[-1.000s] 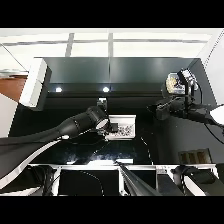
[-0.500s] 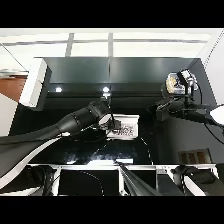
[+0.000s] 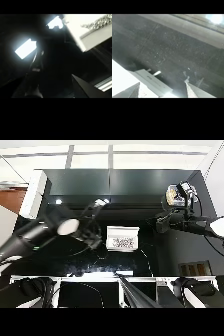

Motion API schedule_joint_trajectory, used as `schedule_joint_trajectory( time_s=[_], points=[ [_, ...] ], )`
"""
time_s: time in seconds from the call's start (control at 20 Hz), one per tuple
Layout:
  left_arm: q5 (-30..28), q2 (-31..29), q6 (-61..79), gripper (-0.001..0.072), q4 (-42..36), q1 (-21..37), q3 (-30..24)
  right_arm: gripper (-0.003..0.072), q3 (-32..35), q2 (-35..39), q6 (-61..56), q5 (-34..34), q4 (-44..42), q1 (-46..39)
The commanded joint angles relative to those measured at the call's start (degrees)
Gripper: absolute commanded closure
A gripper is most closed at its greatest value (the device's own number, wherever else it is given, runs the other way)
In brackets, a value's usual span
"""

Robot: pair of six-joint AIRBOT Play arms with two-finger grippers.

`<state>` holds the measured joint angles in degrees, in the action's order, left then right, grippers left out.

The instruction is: Fold the box and place the chain.

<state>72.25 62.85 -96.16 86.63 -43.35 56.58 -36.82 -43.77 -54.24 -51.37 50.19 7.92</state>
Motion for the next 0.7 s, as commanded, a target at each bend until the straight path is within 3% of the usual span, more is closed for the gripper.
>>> schedule_joint_trajectory(
  time_s=[0.0,0.05,0.15,0.2,0.35,0.5,0.55,0.65],
  points=[
    [-11.4,-8.5,16.3,0.0087,-15.7,10.4,-10.4,-0.0017,0.0,0.0,0.0,-0.2,0.2,0.0],
    [-14.5,-9.4,27.1,0.0087,-25.4,14.1,-13.9,-0.0017,0.0,0.0,0.0,-0.2,0.5,0.0],
    [-14.8,-9.1,50.0,0.0087,-44.3,20.9,-19.0,-0.0017,0.0,0.0,0.0,-0.5,1.1,0.0],
    [-14.7,-8.5,56.4,0.0087,-49.3,23.6,-20.6,-0.0017,0.0,0.0,0.0,-0.7,1.1,0.0],
    [-14.2,-6.8,71.2,0.0087,-50.4,28.4,-21.9,-0.0016,0.0,0.0,0.0,-1.2,1.1,0.0],
    [-16.2,-4.6,86.4,0.0061,-48.2,28.7,-21.9,-0.0017,0.0,0.0,-0.3,-1.2,1.1,0.0],
    [-16.6,-3.2,90.6,0.0009,-48.1,28.8,-21.9,-0.0017,0.0,0.0,-0.3,-1.2,1.1,0.0],
    [-16.5,0.0,100.1,0.0009,-48.0,28.8,-21.9,-0.0017,0.0,0.0,-0.3,-1.2,1.1,0.0]
  ],
)
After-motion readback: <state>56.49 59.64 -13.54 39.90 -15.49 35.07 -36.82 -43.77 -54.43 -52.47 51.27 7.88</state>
